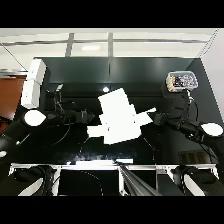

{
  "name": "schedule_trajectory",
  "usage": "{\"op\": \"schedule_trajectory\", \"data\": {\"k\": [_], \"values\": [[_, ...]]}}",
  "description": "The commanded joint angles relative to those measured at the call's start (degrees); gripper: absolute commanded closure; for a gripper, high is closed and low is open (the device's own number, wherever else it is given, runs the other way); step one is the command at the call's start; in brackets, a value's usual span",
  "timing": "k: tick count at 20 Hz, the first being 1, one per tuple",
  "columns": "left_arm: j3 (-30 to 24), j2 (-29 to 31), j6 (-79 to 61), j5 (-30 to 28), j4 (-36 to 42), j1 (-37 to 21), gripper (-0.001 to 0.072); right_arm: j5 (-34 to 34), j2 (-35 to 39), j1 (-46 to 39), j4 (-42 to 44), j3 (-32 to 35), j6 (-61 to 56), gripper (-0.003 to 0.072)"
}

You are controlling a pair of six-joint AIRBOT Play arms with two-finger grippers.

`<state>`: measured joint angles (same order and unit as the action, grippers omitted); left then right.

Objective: Fold the box and place the chain.

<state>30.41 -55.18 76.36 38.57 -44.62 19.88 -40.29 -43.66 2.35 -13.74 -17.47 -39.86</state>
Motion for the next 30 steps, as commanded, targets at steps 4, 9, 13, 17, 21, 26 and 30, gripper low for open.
{"op": "schedule_trajectory", "data": {"k": [4, 9, 13, 17, 21, 26, 30], "values": [[3.1, -18.6, -27.3, 11.7, 32.6, -6.8, 0.0007, -4.3, 0.8, 0.3, 3.6, 1.8, 5.0, 0.0679], [11.5, -28.9, -28.1, 18.2, 29.3, -8.4, 0.0008, -6.4, 0.8, 0.3, 3.0, 1.8, 3.9, 0.0679], [14.4, -35.5, -29.1, 27.8, 28.4, -8.2, 0.0008, -6.5, 0.8, 0.3, 2.6, 1.8, 2.1, 0.0679], [14.3, -37.7, -39.1, 35.1, 29.6, -8.0, 0.0009, -6.5, 0.8, 0.3, 2.6, 1.8, 2.1, 0.0679], [14.3, -39.1, -46.4, 37.9, 29.9, -7.6, 0.0036, -6.5, 0.8, 0.3, 2.6, 1.8, 2.1, 0.0679], [15.1, -40.9, -49.4, 42.6, 25.0, -5.4, 0.0233, -6.4, 0.8, 0.3, 0.8, 1.8, 2.0, 0.0679], [17.2, -40.9, -50.1, 41.6, 22.6, -4.6, 0.0532, -6.4, 0.8, 0.3, 0.8, 1.8, 1.9, 0.0679]]}}
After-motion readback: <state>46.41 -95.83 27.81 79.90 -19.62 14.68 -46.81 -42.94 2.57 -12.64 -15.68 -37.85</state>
